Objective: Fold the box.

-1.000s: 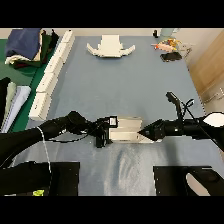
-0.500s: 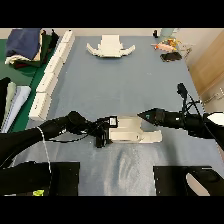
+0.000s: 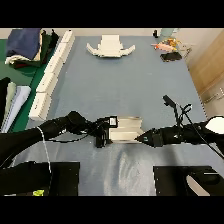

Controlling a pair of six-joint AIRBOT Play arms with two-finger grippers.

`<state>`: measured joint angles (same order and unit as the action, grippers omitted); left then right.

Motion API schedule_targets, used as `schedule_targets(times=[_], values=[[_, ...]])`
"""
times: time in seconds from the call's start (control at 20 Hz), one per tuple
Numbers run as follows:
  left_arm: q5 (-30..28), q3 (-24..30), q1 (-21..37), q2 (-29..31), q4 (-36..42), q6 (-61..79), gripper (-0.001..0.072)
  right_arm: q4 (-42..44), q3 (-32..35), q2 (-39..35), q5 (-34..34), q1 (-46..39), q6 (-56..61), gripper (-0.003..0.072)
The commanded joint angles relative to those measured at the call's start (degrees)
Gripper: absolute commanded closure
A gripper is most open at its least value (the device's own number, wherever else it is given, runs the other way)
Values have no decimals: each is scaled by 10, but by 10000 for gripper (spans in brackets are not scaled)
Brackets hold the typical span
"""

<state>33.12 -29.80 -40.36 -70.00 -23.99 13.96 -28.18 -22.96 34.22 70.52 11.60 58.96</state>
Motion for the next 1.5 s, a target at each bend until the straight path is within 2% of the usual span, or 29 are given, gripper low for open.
schedule_targets(times=[0.0,0.1,0.4,0.7,1.2,1.45], values=[[0,0,0,0,0,0,110,-80,-1,24,-144,26,0,666],[0,0,0,0,0,0,110,-77,-18,86,-190,28,-1,674],[0,0,0,0,0,0,111,-46,-122,239,-196,28,-63,684],[0,0,0,0,0,0,110,-48,-127,340,-199,70,-96,684],[0,0,0,0,0,0,111,-62,-129,348,-215,91,-101,684],[0,0,0,0,0,0,110,-67,-148,295,-214,91,-102,684]])
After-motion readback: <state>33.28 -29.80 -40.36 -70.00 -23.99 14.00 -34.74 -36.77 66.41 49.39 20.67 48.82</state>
